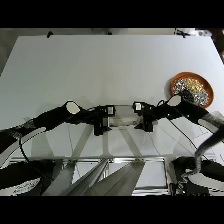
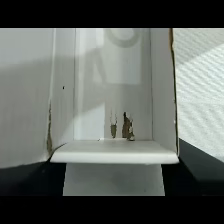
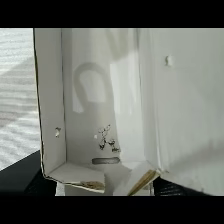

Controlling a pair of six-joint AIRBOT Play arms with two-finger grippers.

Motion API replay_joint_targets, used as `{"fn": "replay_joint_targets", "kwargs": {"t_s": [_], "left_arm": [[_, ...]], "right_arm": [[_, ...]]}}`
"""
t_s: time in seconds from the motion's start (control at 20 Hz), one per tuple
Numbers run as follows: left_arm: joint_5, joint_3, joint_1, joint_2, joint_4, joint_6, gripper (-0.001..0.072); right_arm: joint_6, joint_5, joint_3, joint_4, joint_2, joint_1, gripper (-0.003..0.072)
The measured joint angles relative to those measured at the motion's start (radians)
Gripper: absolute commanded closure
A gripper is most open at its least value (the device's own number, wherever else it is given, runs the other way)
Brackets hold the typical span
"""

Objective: Fold the box and place the chain.

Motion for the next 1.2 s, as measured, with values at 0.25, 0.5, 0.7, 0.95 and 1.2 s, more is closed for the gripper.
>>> {"fn": "replay_joint_targets", "kwargs": {"t_s": [0.25,0.5,0.7,0.95,1.2], "left_arm": [[-0.011,0.0,-0.003,0.0,0.0,-0.003,0.0502],[-0.014,0.0,-0.003,0.0,0.001,-0.003,0.0502],[-0.017,0.0,-0.003,0.0,0.001,-0.003,0.0502],[-0.02,0.0,-0.003,0.0,0.002,-0.004,0.0502],[-0.035,0.0,-0.004,0.003,0.006,-0.006,0.0502]], "right_arm": [[-0.002,-0.003,0.0,0.001,0.0,0.0,0.0118],[-0.002,-0.005,0.0,0.002,0.0,0.0,0.0118],[-0.001,-0.007,0.0,0.003,0.0,0.0,0.0119],[0.031,0.0,0.0,0.002,0.0,0.0,0.0129],[0.121,0.05,0.001,-0.085,0.027,0.0,0.0127]]}}
